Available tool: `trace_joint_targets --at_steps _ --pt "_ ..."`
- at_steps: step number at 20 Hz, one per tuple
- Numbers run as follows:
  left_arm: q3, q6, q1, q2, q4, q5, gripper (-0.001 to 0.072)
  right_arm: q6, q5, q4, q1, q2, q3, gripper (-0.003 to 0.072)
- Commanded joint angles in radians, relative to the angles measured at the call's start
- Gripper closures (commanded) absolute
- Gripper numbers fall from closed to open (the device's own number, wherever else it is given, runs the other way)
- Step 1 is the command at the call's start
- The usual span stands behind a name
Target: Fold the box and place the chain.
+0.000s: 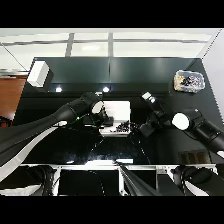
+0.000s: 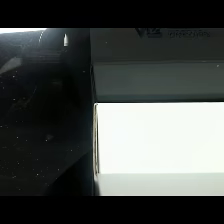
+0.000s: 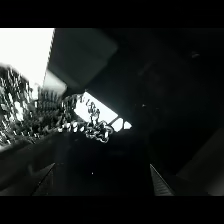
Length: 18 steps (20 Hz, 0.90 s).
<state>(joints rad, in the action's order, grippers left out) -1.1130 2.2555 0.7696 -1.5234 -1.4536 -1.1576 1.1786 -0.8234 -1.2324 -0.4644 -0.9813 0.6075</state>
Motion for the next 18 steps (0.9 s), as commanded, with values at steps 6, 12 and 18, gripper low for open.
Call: trace_joint_targets --at_steps 6,12,18 --pt "-0.001 0.000 -0.001 0.000 0.000 0.001 0.0680 -0.960 0.181 0.409 0.008 -0.056 -0.099 -0.0034" --pt "-0.001 0.000 -0.001 0.000 0.000 0.004 0.0680 -1.131 0.249 0.535 0.010 -0.196 -0.099 -0.0034" --pt "-0.001 0.000 -0.001 0.000 0.000 0.002 0.0680 -1.130 0.294 0.532 0.010 -0.210 -0.098 0.0236"
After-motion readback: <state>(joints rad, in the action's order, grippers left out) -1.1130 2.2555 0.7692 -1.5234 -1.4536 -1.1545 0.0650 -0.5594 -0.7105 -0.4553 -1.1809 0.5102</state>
